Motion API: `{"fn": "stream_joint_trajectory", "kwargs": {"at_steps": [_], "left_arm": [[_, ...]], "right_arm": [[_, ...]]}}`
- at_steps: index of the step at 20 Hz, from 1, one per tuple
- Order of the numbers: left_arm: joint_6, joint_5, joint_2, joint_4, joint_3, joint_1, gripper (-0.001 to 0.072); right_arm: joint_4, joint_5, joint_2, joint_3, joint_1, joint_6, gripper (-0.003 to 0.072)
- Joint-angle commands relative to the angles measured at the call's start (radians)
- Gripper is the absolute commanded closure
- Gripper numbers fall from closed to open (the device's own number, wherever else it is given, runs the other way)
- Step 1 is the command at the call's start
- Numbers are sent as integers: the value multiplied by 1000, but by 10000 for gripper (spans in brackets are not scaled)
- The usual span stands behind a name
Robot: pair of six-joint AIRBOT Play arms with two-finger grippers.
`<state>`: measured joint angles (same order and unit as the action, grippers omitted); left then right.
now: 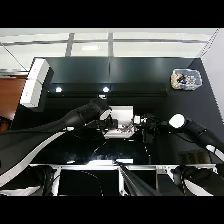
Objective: Fold the box and place the chain.
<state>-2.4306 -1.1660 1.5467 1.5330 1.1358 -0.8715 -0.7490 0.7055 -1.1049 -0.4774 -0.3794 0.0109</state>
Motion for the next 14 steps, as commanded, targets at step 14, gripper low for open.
{"fn": "stream_joint_trajectory", "kwargs": {"at_steps": [14], "left_arm": [[0, 5, 0, -1, 0, 0, 677]], "right_arm": [[7, 276, 378, -350, -1, -789, 678]]}}
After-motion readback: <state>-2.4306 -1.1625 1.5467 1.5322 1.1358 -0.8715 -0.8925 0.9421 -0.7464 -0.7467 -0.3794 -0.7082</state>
